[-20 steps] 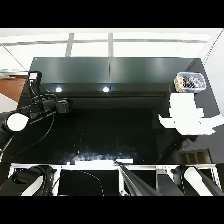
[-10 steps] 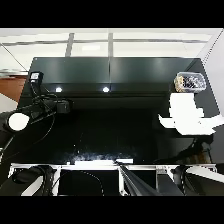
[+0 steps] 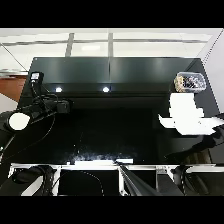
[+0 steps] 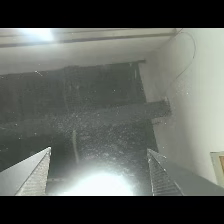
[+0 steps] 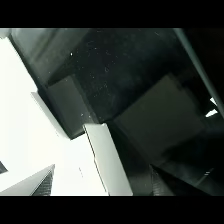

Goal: Fold the box and place the chain.

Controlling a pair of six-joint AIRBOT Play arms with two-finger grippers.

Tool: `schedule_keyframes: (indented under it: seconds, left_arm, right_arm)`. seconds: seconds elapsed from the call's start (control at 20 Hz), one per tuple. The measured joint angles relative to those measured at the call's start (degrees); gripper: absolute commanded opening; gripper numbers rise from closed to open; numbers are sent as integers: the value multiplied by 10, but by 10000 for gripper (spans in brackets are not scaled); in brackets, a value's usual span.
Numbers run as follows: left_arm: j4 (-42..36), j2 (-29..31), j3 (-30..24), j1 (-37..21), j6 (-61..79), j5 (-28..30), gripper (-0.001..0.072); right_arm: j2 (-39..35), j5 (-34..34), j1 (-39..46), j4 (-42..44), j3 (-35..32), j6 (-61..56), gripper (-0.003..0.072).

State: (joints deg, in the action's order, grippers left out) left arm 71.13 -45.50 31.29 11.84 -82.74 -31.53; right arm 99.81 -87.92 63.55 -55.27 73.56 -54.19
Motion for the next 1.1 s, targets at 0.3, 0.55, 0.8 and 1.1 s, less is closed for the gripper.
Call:
schedule_keyframes:
  seconds: [0.3, 0.55, 0.8, 1.1]
  left_arm:
    - [0, 0, 0, 0, 0, 0, 701]
    - [0, 0, 0, 0, 0, 0, 701]
    - [0, 0, 0, 0, 0, -1, 700]
    - [-2, 0, 0, 0, 0, 0, 701]
  right_arm:
    - [29, -9, -48, -24, 16, 31, 469]
    - [34, -24, -58, -38, 18, 40, 88]
    - [23, -62, -63, 20, 18, 65, 60]
    - [-28, -75, -86, 90, -13, 81, 50]
